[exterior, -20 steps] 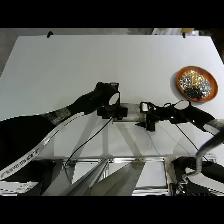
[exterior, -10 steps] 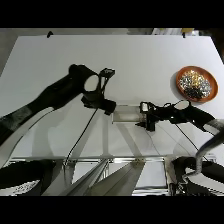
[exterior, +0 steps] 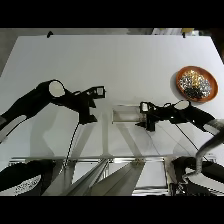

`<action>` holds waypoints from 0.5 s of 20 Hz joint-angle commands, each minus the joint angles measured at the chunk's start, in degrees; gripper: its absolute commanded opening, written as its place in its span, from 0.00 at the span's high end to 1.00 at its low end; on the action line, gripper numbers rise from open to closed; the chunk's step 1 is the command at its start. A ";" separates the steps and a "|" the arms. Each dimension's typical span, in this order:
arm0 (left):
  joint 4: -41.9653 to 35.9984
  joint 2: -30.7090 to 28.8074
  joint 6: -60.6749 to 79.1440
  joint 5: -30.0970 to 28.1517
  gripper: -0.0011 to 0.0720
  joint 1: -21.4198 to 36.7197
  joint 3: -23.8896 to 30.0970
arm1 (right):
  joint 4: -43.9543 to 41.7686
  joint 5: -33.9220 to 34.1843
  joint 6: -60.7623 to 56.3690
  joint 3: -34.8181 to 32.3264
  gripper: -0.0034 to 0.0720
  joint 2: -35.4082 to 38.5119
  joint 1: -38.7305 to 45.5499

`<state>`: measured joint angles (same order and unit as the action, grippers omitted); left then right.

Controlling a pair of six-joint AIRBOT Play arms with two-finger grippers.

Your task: Fold the box and place the chain.

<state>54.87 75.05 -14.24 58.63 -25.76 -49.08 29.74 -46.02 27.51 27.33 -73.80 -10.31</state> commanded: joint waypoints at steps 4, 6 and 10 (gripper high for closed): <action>-14.84 11.13 34.49 -9.94 0.03 -2.49 2.45 | 0.00 -0.02 -0.02 -0.02 0.42 0.02 0.02; -17.33 11.56 35.26 -13.79 0.03 -4.13 2.43 | -0.02 -0.02 -0.02 -0.02 0.42 0.02 0.02; -23.30 11.67 37.59 -15.50 0.03 -5.20 2.40 | -0.02 -0.02 -0.02 -0.02 0.42 0.02 0.02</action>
